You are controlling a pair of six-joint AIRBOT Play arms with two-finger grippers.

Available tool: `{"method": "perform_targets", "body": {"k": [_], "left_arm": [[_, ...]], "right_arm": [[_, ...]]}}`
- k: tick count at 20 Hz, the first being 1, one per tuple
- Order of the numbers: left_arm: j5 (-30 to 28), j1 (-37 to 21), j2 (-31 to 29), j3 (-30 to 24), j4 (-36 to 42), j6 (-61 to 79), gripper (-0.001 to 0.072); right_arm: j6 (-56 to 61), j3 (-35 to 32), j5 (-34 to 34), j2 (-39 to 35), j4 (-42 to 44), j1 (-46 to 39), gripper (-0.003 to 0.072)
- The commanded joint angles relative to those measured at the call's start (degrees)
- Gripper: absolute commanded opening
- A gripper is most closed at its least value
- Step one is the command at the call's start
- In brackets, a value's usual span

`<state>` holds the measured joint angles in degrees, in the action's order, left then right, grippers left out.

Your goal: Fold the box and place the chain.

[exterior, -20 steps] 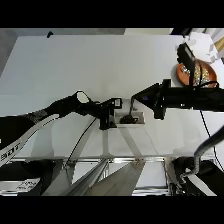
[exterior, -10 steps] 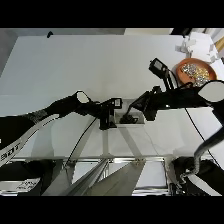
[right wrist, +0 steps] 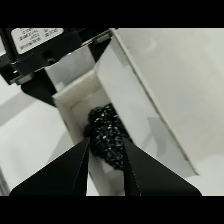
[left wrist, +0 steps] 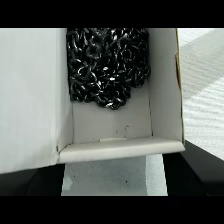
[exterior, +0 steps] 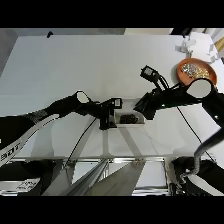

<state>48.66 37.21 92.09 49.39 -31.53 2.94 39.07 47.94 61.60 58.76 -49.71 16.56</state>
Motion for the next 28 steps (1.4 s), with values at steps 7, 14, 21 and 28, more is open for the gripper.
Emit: {"method": "perform_targets", "body": {"k": [7,14,21,28], "left_arm": [[-1.29,0.02,-0.04,0.04,0.0,0.02,0.0203],[-1.29,0.02,-0.04,0.02,0.0,0.02,0.0203],[-1.29,0.02,-0.04,0.04,0.0,0.02,0.0203],[-1.29,0.02,-0.04,0.04,0.0,0.02,0.0203]], "right_arm": [[-4.26,6.56,-6.86,5.35,-0.74,-7.74,0.0111],[-15.5,6.38,3.85,15.04,-0.83,-0.66,0.0131],[-24.3,2.51,8.15,10.08,-0.9,2.73,0.0341],[-25.99,1.79,0.61,9.33,-6.75,7.48,0.0418]]}}
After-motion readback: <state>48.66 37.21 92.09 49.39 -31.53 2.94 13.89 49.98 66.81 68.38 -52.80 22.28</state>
